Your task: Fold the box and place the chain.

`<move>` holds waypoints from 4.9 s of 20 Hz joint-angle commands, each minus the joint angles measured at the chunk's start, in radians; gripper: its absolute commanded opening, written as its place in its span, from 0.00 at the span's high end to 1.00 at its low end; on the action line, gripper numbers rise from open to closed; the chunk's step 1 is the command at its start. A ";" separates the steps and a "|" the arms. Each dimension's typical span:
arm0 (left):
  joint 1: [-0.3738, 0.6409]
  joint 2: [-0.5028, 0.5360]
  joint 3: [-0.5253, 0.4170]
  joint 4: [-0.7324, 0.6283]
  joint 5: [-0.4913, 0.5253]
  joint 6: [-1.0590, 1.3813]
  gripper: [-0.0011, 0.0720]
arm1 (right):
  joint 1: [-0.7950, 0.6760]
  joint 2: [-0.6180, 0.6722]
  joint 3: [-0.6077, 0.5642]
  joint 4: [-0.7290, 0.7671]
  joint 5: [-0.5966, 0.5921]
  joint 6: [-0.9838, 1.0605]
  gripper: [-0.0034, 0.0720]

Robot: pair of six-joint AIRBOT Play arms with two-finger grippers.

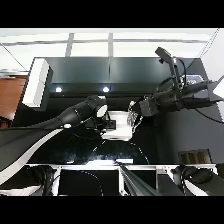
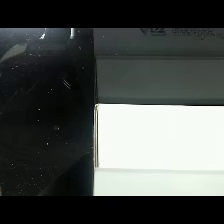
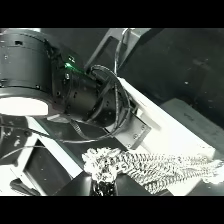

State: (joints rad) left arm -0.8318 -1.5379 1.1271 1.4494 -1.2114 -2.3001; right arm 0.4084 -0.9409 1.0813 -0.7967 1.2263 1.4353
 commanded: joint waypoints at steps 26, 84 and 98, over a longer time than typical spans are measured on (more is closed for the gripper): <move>0.000 0.000 0.000 0.000 0.002 0.000 0.95 | 0.100 -0.054 -0.311 -0.025 -0.316 0.016 0.94; 0.000 0.000 0.000 0.000 0.000 0.004 0.95 | -0.040 0.169 -0.402 -0.023 -0.116 -0.781 0.88; 0.000 -0.004 0.000 0.000 -0.002 -0.001 0.95 | 0.009 0.076 -0.360 0.113 -0.261 -0.492 0.57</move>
State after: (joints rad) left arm -0.8318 -1.5402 1.1271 1.4494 -1.2106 -2.2997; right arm 0.4160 -0.8505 0.7258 -0.6380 0.9745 0.9165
